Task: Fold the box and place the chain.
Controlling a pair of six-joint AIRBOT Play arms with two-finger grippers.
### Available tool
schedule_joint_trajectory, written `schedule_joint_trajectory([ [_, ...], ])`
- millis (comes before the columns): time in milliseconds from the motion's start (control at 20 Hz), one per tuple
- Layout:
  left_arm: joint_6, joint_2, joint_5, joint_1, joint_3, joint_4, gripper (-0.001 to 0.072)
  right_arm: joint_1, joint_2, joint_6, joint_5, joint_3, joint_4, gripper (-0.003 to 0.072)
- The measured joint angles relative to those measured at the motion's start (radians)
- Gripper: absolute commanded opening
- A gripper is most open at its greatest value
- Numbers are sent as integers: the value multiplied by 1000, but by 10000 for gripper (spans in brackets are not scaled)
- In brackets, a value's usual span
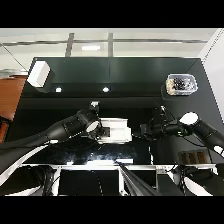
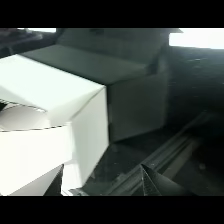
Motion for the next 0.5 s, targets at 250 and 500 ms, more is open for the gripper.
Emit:
schedule_joint_trajectory([
  [250, 0, 0, -1, 0, 0, 0, 31, 25, 0, 11, 14, 12, 14, 549],
  [500, 0, 0, -3, 0, 0, 0, 31, 137, 0, 108, -60, 62, 9, 549],
])
